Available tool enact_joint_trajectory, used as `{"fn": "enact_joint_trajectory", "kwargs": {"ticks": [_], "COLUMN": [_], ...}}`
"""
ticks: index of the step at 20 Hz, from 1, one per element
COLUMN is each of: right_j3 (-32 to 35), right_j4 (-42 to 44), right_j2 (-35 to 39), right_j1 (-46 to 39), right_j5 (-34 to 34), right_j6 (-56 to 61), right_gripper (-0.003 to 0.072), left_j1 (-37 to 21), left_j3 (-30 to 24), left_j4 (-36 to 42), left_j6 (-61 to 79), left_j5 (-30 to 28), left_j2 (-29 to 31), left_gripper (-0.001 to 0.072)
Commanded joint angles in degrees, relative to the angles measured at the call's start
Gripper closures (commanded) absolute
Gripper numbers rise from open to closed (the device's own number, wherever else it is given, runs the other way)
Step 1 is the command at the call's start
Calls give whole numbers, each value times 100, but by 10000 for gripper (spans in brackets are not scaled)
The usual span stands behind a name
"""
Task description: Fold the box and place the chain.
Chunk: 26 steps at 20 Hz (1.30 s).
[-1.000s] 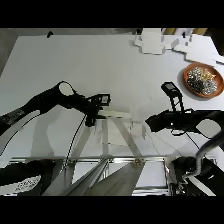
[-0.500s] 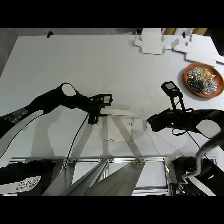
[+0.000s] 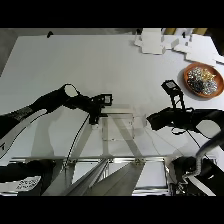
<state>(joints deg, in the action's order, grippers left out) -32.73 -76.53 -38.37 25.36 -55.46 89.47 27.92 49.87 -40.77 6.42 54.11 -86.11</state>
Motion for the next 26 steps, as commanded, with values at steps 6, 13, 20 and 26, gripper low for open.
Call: {"fn": "enact_joint_trajectory", "kwargs": {"ticks": [6,13,20,26], "right_j3": [-7,-7,-7,-7], "right_j4": [-20,-22,-20,-20], "right_j2": [2,2,0,2], "right_j1": [4,4,4,4], "right_j5": [26,28,28,28], "right_j6": [0,0,0,0], "right_gripper": [251,251,251,251], "left_j1": [4,7,118,254], "left_j3": [2,2,2,2], "left_j4": [-20,-44,-184,-511], "left_j6": [-35,-20,26,22], "left_j5": [11,24,44,-13], "left_j2": [-13,-13,-13,-11], "left_gripper": [706,705,703,703]}}
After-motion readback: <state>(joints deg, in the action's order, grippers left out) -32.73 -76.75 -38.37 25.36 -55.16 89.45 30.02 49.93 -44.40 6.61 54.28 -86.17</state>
